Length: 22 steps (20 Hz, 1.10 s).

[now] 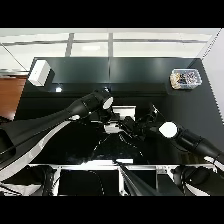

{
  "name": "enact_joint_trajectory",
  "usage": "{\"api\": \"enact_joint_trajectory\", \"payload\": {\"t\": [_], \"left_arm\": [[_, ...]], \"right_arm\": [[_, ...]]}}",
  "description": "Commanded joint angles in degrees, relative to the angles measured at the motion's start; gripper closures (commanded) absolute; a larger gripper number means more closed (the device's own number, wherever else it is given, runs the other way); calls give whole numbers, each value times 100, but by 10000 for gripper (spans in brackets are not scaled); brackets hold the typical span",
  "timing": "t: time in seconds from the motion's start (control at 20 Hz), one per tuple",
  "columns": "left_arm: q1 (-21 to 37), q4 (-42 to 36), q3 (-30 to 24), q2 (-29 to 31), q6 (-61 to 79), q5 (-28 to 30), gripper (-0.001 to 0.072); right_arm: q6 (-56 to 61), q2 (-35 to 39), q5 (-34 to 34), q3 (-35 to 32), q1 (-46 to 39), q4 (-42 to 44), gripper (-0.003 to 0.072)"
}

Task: Fold the box and place the chain.

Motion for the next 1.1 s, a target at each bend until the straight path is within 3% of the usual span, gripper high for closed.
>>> {"api": "enact_joint_trajectory", "payload": {"t": [0.0, 1.05], "left_arm": [[-2, 2, 4, 2, 0, -2, 681], [-2, 2, 4, 2, 0, -2, 680]], "right_arm": [[-26, 0, 44, 0, 7, 0, 630], [-55, 151, -83, 17, -15, 192, 620]]}}
